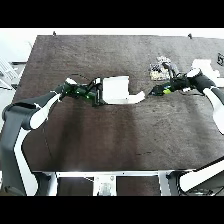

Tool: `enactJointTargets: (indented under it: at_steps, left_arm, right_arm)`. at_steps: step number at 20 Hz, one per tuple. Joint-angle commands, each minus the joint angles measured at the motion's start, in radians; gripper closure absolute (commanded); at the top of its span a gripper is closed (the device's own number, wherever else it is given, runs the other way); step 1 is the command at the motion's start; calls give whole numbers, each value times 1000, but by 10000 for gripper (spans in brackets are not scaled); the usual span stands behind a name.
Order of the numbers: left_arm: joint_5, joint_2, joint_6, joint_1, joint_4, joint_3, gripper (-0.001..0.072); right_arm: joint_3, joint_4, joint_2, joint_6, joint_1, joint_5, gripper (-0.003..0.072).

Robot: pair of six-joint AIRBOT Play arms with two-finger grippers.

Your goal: Fold the box and place the chain.

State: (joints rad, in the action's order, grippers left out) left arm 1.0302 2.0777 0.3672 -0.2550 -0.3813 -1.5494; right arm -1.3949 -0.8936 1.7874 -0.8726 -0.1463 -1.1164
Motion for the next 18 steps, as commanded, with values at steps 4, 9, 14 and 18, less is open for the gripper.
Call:
enactJointTargets:
  at_steps: [4,9,14,18]
  left_arm:
    - [0,0,0,0,0,0,239]
    - [0,0,0,0,0,0,239]
    - [0,0,0,0,0,0,238]
    - [0,0,0,0,0,0,239]
  right_arm:
    - [6,103,98,1,97,2,678]
    - [-10,181,97,2,151,-51,678]
    - [-33,176,48,2,140,-50,678]
    - [-43,177,23,1,143,-55,664]
